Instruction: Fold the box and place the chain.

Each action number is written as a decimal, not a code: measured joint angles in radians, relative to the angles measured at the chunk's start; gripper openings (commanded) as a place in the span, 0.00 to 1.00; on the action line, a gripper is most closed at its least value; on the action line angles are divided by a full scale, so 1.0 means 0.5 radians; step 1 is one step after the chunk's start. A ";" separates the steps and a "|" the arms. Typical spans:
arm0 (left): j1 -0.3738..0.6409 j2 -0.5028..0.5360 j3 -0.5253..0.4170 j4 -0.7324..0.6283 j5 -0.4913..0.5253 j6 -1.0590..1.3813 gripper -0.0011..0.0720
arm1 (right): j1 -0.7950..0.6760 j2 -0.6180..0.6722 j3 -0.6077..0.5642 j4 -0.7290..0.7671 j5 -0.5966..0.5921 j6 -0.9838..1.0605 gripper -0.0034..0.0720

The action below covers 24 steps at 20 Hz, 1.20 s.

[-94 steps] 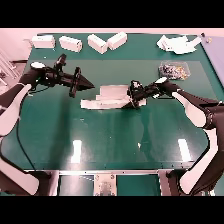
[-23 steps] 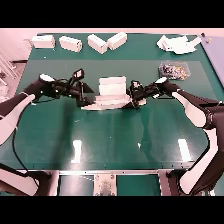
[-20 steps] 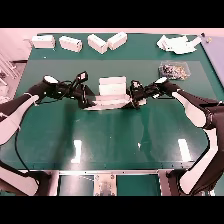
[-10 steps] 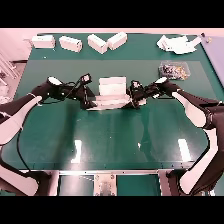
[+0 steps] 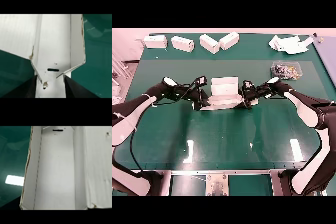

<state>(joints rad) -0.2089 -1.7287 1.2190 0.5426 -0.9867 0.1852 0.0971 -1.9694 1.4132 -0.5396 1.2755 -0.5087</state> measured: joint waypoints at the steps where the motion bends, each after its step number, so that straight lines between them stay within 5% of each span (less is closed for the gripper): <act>1: -0.002 -0.001 0.000 -0.005 0.002 0.006 0.55 | 0.000 0.000 0.000 0.000 0.000 0.000 0.79; 4: -0.024 -0.008 0.000 -0.039 0.009 0.046 0.49 | 0.000 0.000 0.000 0.000 0.000 0.000 0.79; 17: -0.079 -0.050 0.004 -0.262 0.141 0.361 0.52 | -0.001 0.000 0.000 0.003 -0.007 0.003 0.79; 21: -0.078 -0.121 0.043 -0.301 0.095 0.468 0.60 | -0.002 0.000 0.000 0.002 -0.005 0.003 0.79; 22: -0.078 -0.139 0.055 -0.304 0.076 0.482 0.72 | -0.002 0.000 0.000 0.002 -0.005 0.002 0.79; 24: -0.079 -0.165 0.069 -0.315 0.045 0.502 0.79 | -0.002 0.000 0.000 0.001 -0.003 0.002 0.79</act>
<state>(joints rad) -0.2481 -1.8111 1.2537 0.3851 -0.9642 0.4362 0.0963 -1.9694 1.4132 -0.5392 1.2739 -0.5076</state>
